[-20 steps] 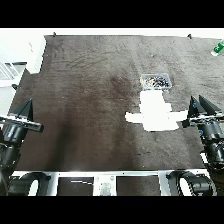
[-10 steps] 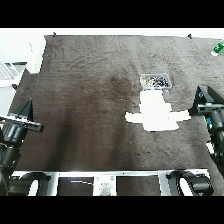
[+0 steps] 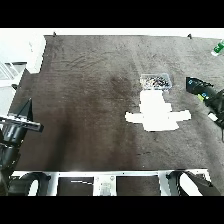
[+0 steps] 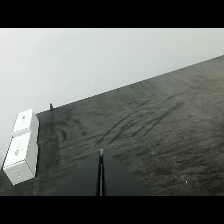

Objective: Fold the box and place the chain.

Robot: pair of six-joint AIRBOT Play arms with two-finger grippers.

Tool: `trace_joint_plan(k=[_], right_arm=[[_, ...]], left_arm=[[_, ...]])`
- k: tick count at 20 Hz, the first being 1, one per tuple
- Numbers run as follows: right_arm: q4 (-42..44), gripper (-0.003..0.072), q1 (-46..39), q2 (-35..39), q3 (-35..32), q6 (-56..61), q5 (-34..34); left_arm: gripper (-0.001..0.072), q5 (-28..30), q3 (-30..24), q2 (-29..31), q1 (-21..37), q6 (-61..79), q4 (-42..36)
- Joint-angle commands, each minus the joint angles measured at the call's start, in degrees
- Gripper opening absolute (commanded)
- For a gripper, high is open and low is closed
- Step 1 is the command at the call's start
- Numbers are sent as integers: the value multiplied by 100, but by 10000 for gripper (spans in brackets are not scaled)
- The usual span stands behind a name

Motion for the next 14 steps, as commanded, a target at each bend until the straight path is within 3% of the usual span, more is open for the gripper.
trace_joint_plan(k=[1, 4, 8, 10, 11, 14], right_arm=[[-1908, 525, -1541, -1182, 855, 1845, 2730], [-2293, 525, -2542, -1705, 1622, 2225, 3659], [-3720, 525, -2852, -2677, 3156, 2708, 4706], [-4151, 525, -2769, -3185, 3777, 2702, 5149], [-4413, 524, -2699, -3383, 3993, 2675, 5239], [-5209, 514, -2413, -3864, 4325, 2439, 5302]], left_arm=[[21, -136, 2, 2, -4, 0, 0], [21, -179, 2, 2, -4, 2, 0], [30, -181, 2, 2, -4, 2, 0], [476, -181, 2, 2, -4, 0, -2], [546, -181, 7, 2, -4, 0, -31], [547, -190, 9, 2, -4, -2, -87]])
